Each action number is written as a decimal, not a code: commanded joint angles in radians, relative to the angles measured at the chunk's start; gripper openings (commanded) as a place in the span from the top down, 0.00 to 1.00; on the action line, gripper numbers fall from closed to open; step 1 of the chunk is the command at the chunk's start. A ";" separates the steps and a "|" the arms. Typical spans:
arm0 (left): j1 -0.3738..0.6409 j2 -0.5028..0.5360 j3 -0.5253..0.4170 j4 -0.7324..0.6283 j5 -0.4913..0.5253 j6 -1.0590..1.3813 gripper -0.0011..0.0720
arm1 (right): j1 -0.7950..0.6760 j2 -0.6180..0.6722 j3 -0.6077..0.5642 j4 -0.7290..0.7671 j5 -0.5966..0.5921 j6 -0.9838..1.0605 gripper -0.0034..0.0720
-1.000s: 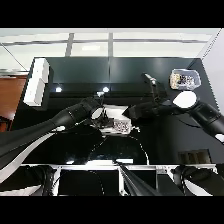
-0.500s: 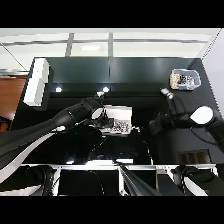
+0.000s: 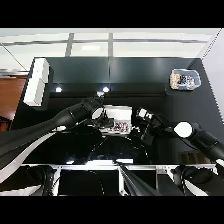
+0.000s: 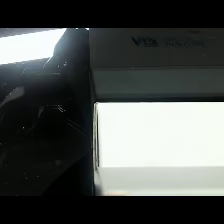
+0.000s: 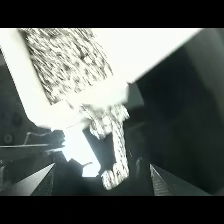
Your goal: Fold the box and place the chain.
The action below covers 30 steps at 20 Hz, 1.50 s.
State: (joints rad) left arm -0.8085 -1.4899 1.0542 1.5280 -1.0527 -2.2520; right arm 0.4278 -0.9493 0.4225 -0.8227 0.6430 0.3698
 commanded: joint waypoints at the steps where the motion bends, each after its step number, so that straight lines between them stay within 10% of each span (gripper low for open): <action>1: 0.001 -0.001 -0.001 0.001 0.002 0.001 0.95 | 0.015 -0.072 -0.005 0.189 -0.044 -0.304 0.02; 8: 0.000 -0.001 -0.001 0.000 0.002 0.000 0.95 | 0.015 -0.148 -0.005 0.195 -0.100 -0.438 0.02; 11: 0.000 -0.001 -0.001 0.000 0.002 0.000 0.95 | 0.015 -0.150 -0.005 0.227 -0.162 -0.437 0.24; 20: 0.000 -0.001 -0.001 0.000 0.002 0.000 0.95 | 0.015 -0.192 -0.005 0.296 -0.176 -0.434 0.24; 23: 0.000 -0.001 -0.001 0.000 0.002 0.000 0.95 | 0.015 -0.192 -0.005 0.299 -0.172 -0.426 0.41; 26: 0.000 -0.001 -0.001 0.000 0.002 0.000 0.95 | 0.015 -0.192 -0.005 0.298 -0.173 -0.412 0.93; 30: 0.000 -0.001 -0.001 0.000 0.001 0.000 0.95 | 0.009 -0.150 0.008 0.224 -0.129 -0.206 0.93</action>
State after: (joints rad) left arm -0.8085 -1.4902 1.0538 1.5280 -1.0508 -2.2517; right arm 0.4408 -1.1278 0.4217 -0.5446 0.4767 0.0219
